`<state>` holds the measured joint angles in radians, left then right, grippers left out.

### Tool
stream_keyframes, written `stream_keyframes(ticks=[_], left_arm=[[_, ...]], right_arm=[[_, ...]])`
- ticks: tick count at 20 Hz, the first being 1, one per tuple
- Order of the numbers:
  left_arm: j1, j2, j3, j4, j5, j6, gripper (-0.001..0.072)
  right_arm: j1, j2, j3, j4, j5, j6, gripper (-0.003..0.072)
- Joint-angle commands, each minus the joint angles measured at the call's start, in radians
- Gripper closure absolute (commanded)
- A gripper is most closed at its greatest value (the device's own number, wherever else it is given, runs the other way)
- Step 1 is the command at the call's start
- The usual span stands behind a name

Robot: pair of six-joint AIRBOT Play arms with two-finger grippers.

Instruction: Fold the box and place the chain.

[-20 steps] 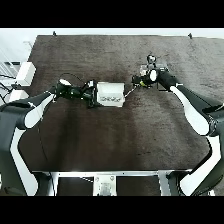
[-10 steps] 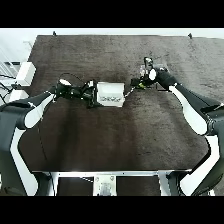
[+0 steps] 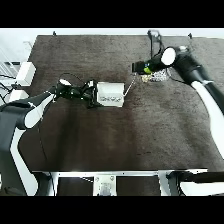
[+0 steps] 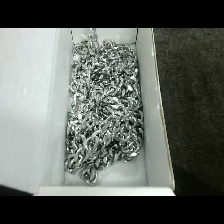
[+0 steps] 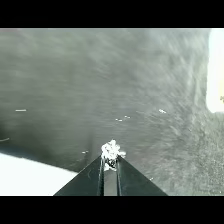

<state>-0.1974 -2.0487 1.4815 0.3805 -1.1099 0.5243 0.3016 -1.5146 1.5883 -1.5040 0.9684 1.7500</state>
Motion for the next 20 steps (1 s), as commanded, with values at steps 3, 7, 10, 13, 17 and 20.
stream_keyframes(ticks=[3,7,10,13,17,20], left_arm=[[0.001,0.0,0.0,0.0,0.0,0.0,0.0361],[0.001,0.0,0.0,0.0,0.0,0.0,0.0361],[0.001,0.0,0.0,0.0,0.0,0.0,0.0361],[0.001,0.0,0.0,0.0,0.0,0.0,0.0361],[0.001,0.0,0.0,0.0,0.0,0.0,0.0361],[0.001,0.0,0.0,0.0,0.002,0.0,0.0361]], right_arm=[[0.104,0.146,-0.002,-0.007,0.142,-0.058,0.068],[0.176,0.146,-0.007,-0.007,0.135,-0.058,0.068],[0.198,0.141,-0.095,0.009,-0.024,-0.057,0.0679],[0.198,0.138,-0.26,0.039,-0.241,-0.056,0.068],[0.198,0.079,-0.42,0.083,-0.441,-0.057,0.0629],[0.198,0.08,-0.418,0.073,-0.438,-0.061,0.0192]])
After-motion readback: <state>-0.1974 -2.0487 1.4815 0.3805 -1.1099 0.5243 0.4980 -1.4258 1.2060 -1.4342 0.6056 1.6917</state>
